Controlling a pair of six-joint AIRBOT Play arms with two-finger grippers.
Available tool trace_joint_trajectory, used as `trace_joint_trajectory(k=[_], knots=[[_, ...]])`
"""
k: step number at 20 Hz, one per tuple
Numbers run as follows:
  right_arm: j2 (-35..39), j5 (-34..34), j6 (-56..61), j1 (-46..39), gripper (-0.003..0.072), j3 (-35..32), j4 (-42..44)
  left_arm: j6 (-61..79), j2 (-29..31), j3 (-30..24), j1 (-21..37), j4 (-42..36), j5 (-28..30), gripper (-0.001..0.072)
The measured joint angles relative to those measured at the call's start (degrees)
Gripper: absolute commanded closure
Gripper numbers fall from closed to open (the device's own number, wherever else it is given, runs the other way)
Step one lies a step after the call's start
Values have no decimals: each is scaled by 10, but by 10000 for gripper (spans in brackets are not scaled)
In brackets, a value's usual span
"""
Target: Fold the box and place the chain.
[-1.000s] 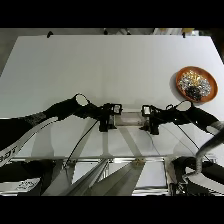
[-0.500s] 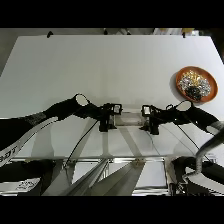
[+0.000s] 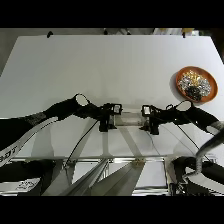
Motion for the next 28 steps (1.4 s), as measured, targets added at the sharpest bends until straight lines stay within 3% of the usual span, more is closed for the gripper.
trace_joint_trajectory(k=[6,8,15,18,21,22,25,28], knots=[[0,1,0,0,216,0,3,0,0,0,0,0,0,454],[0,3,2,0,8,0,3,0,0,0,0,0,0,454],[57,13,89,-1,-1,0,-54,0,0,0,0,0,-1,454],[96,19,149,0,174,0,-121,0,0,0,0,0,-1,454],[147,28,201,0,193,0,-183,0,0,0,0,0,-1,454],[164,30,214,0,260,0,-195,0,0,0,0,0,-1,454],[221,43,239,0,648,0,-207,0,0,0,0,0,-1,454],[260,70,245,-1,671,0,-170,0,0,0,0,0,-1,454]])
